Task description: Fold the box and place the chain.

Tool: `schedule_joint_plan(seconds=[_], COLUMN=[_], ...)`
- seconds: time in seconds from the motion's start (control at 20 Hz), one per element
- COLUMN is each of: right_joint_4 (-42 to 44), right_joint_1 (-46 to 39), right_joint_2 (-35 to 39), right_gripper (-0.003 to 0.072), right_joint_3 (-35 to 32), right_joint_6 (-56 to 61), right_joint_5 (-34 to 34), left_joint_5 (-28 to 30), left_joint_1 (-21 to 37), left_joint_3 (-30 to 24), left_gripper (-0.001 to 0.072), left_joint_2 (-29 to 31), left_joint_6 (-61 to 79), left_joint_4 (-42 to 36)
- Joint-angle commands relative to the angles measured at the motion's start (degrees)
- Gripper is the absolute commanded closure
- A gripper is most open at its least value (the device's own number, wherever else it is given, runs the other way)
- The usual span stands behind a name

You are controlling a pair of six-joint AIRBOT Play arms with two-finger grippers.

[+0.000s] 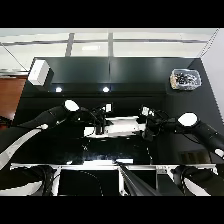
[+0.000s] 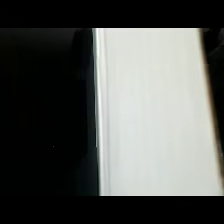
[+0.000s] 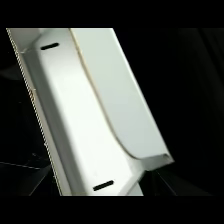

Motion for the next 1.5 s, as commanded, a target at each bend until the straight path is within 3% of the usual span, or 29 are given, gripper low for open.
schedule_joint_plan(seconds=[0.0, 0.55, 1.45], right_joint_4=[3.72, 0.46, -4.24], right_joint_1=[-0.07, 2.93, 5.42], right_joint_2=[-3.56, -8.17, -8.59], right_gripper=[-0.0018, -0.0018, -0.0018], right_joint_3=[0.00, -0.50, -0.48], right_joint_6=[-8.63, -11.06, -6.40], right_joint_5=[4.26, 0.24, -3.87], left_joint_5=[0.04, 0.09, 0.11], left_joint_1=[-0.04, -0.04, -0.09], left_joint_3=[0.02, 0.02, 0.02], left_gripper=[0.0687, 0.0687, 0.0687], left_joint_2=[-0.04, -0.04, -0.04], left_joint_6=[-0.02, -0.09, -0.07], left_joint_4=[0.02, 0.00, 0.02])
